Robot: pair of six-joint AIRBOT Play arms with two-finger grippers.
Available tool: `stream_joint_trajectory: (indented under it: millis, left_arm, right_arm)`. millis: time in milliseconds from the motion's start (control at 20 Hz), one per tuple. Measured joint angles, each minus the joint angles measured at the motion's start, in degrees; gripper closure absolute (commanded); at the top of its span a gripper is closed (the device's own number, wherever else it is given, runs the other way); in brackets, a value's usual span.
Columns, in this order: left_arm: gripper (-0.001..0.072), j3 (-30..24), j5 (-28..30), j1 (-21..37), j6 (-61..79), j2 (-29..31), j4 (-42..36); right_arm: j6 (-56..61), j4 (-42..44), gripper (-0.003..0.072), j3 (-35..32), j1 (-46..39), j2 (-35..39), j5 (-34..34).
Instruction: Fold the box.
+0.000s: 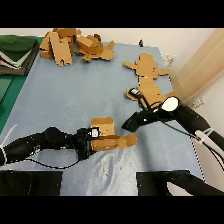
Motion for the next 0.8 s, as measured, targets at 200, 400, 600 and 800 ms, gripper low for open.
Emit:
stream_joint_trajectory:
  millis: [200,400,600,800]
  left_arm:
    - [0.0243,0.0,0.0,0.0,0.0,0.0,0.0]
    - [0.0243,0.0,0.1,0.0,0.0,0.0,0.0]
    - [0.0242,0.0,0.1,0.0,0.0,0.0,0.0]
    - [0.0243,0.0,0.2,0.0,0.0,0.0,0.0]
  right_arm:
    - [-2.7,-11.8,0.0217,-4.5,8.4,2.7,2.3]
    - [-3.9,-19.6,0.0179,-7.3,15.8,3.3,-2.5]
    - [-4.7,-20.9,0.0179,-8.1,20.3,3.5,-9.6]
    - [-5.7,-20.6,0.018,-8.3,22.5,3.5,-13.6]
